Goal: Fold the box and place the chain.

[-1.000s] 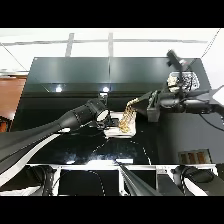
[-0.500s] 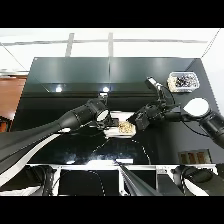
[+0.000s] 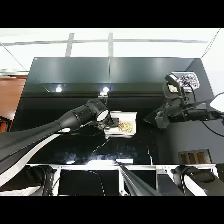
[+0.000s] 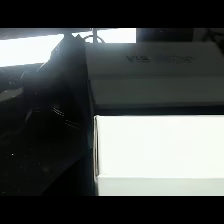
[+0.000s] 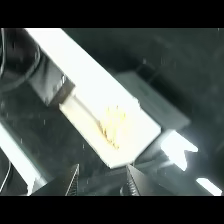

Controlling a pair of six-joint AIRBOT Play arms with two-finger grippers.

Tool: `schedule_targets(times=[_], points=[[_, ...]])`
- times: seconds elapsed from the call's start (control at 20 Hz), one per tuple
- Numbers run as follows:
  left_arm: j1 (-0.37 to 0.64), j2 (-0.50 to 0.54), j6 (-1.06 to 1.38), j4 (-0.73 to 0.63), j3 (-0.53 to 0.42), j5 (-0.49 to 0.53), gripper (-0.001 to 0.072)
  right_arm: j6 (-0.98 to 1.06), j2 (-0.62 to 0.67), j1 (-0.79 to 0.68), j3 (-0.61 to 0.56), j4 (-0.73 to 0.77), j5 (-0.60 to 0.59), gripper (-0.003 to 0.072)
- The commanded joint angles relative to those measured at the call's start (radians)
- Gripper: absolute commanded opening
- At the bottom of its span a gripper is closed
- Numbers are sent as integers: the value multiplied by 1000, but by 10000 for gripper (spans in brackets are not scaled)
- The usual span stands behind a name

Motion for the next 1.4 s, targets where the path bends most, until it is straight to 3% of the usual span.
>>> schedule_targets(times=[0.0, 0.1, 0.15, 0.35, 0.5, 0.65, 0.8, 0.85, 0.9, 1.0, 1.05, 1.1, 1.15, 1.2, 1.35], points=[[0, 3, -3, 4, 0, 4, 58, 0, 14, -37, 3, -24, 88, 347], [1, 10, -48, -7, 0, -7, 387, 1, 14, -37, 3, -26, 61, 347], [3, 16, -62, -6, 0, -11, 472, 1, 14, -37, 3, -25, 47, 347], [3, 102, 38, 24, 0, -27, 492, 1, 14, -37, 3, -26, 29, 347], [3, 221, 240, 82, -15, -118, 492, 1, 14, -37, 3, -27, 22, 347], [50, 385, 354, 143, -97, -179, 492, 1, 14, -37, 2, -27, 6, 347], [220, 554, 369, 106, -264, -62, 492, 1, 14, -36, 1, -27, -16, 347], [294, 596, 408, 26, -334, 39, 492, 1, 14, -36, 0, -26, -27, 346], [379, 634, 500, -150, -415, 186, 491, 2, 14, -36, 0, -26, -40, 347], [506, 650, 918, -684, -563, 385, 492, 3, 14, -36, 1, -26, -60, 347], [542, 632, 1203, -903, -610, 373, 492, 6, 14, -36, 0, -26, -68, 347], [567, 599, 1474, -1056, -639, 297, 494, 11, 14, -36, 1, -26, -73, 347], [574, 559, 1665, -1113, -643, 210, 541, 15, 14, -35, 0, -27, -75, 347], [565, 514, 1794, -1118, -640, 154, 712, 16, 14, -35, 0, -27, -75, 347], [515, 414, 2112, -1051, -640, 165, 712, 21, 14, -35, 0, -27, -75, 346]])
